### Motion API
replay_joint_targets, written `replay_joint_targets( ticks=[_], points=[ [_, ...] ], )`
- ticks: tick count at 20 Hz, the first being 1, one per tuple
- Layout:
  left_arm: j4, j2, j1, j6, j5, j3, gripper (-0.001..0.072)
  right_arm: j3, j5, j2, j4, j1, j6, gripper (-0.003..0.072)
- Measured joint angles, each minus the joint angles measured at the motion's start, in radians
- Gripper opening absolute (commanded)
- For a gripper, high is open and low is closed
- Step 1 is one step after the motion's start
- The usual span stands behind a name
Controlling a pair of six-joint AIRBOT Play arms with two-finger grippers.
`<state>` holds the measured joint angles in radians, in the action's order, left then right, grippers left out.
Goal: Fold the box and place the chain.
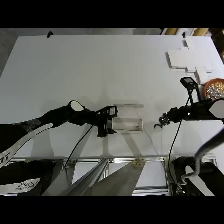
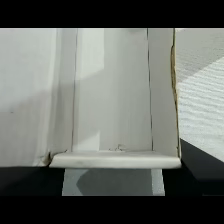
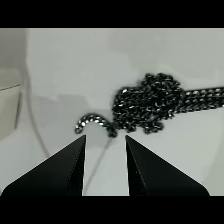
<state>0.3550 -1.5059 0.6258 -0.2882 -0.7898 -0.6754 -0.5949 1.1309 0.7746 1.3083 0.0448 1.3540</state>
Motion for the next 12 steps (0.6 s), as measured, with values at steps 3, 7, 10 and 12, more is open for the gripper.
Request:
replay_joint_targets(
  ticks=[3, 7, 10, 12],
  points=[
    [0.000, 0.000, 0.000, 0.000, 0.000, 0.000, 0.0205, 0.041, 0.000, 0.011, -0.058, 0.033, -0.010, 0.0248],
    [0.000, 0.000, 0.000, 0.000, 0.000, 0.000, 0.0205, 0.096, -0.053, 0.043, -0.080, 0.128, 0.012, 0.0249],
    [0.000, 0.000, 0.000, 0.000, 0.000, 0.000, 0.0205, 0.111, -0.098, 0.087, -0.067, 0.175, 0.051, 0.0248],
    [0.000, 0.000, 0.000, 0.000, 0.000, 0.000, 0.0205, 0.116, -0.111, 0.123, -0.051, 0.190, 0.069, 0.0249]
  ],
)
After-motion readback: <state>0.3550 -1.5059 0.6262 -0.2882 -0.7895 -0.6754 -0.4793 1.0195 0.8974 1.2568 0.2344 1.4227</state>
